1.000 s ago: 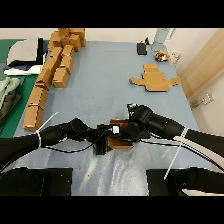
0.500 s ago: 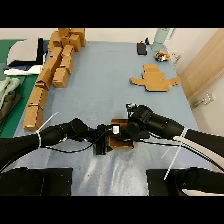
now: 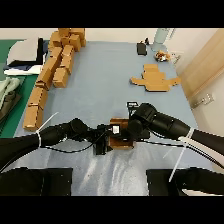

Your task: Fold the box.

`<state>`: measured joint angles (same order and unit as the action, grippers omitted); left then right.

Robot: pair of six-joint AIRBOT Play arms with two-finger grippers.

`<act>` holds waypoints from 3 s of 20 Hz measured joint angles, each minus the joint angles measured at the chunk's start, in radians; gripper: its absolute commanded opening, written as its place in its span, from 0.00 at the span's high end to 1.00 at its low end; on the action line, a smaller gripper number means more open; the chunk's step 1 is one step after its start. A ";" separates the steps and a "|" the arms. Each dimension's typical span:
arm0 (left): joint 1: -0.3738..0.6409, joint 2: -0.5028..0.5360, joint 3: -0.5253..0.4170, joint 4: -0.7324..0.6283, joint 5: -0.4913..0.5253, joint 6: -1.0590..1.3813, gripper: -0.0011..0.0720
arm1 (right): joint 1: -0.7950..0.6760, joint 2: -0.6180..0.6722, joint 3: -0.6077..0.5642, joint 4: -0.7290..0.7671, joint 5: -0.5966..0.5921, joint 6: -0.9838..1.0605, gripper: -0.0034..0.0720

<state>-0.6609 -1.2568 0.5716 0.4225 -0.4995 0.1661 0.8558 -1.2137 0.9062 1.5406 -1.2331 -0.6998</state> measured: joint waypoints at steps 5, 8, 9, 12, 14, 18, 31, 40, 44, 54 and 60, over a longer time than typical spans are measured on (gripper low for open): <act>0.000 0.000 0.000 0.000 -0.001 0.001 0.16 | -0.001 0.040 0.018 -0.001 -0.067 0.000 0.43; 0.000 0.000 0.000 0.000 -0.002 0.001 0.16 | -0.002 0.048 0.021 -0.015 -0.096 -0.002 0.43; 0.000 0.000 0.000 0.001 0.000 0.001 0.16 | -0.002 0.050 0.022 -0.023 -0.108 -0.005 0.44; 0.000 0.000 0.000 0.000 0.000 0.001 0.16 | -0.002 0.068 0.022 -0.043 -0.153 -0.010 0.45; 0.000 0.000 0.000 0.000 0.000 0.001 0.16 | -0.002 0.093 0.023 -0.053 -0.175 -0.017 0.50; 0.000 0.000 0.000 0.000 0.000 0.001 0.16 | -0.018 0.145 0.021 -0.111 -0.262 -0.035 0.90; 0.000 0.000 0.000 0.000 0.000 0.001 0.16 | -0.686 -0.117 0.022 0.789 0.026 -1.253 0.95; 0.000 0.000 0.000 0.000 0.000 0.001 0.16 | -0.589 -0.069 -0.054 1.019 -0.143 -1.629 0.95; 0.000 0.000 0.000 0.000 0.000 0.001 0.16 | -0.493 0.063 -0.148 0.935 -0.034 -1.630 0.95; 0.000 0.000 0.000 0.000 0.000 0.001 0.16 | -0.191 0.462 -0.336 0.486 0.349 -1.447 0.95; 0.000 0.000 0.000 0.000 0.000 0.001 0.16 | 0.034 0.601 -0.443 0.218 0.531 -1.385 0.65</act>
<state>-0.6609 -1.2568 0.5716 0.4225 -0.4995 0.1673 0.8902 -0.6128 0.4629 1.7588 -0.7025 -2.0850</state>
